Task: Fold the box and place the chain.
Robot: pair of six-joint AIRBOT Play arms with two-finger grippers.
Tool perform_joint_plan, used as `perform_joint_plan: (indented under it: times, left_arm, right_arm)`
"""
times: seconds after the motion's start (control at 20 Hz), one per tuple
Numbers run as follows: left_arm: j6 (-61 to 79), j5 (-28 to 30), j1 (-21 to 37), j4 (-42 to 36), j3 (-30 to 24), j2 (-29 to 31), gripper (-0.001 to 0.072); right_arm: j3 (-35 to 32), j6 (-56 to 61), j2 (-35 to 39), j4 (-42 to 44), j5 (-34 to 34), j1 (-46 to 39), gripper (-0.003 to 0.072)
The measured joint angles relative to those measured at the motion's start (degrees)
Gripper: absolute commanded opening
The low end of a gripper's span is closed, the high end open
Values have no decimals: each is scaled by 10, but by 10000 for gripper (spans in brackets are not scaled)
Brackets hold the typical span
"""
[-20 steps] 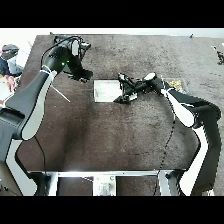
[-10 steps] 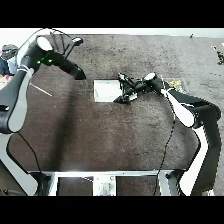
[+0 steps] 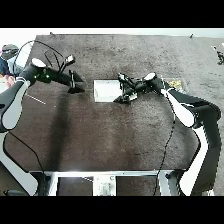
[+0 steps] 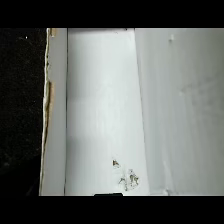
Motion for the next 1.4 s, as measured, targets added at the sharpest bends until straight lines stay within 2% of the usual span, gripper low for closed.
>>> perform_joint_plan:
  times: [0.35, 0.75, 1.4]
  left_arm:
    - [83, 38, -28, -27, -31, -24, 720]
    - [135, 28, -43, -64, -34, -42, 720]
    - [181, 33, -62, -77, -31, -56, 720]
  right_arm:
    - [0, 0, 0, 0, 0, 0, 464]
    - [0, 0, 0, 0, 0, 0, 463]
    - [0, 0, 0, 0, 0, 0, 463]
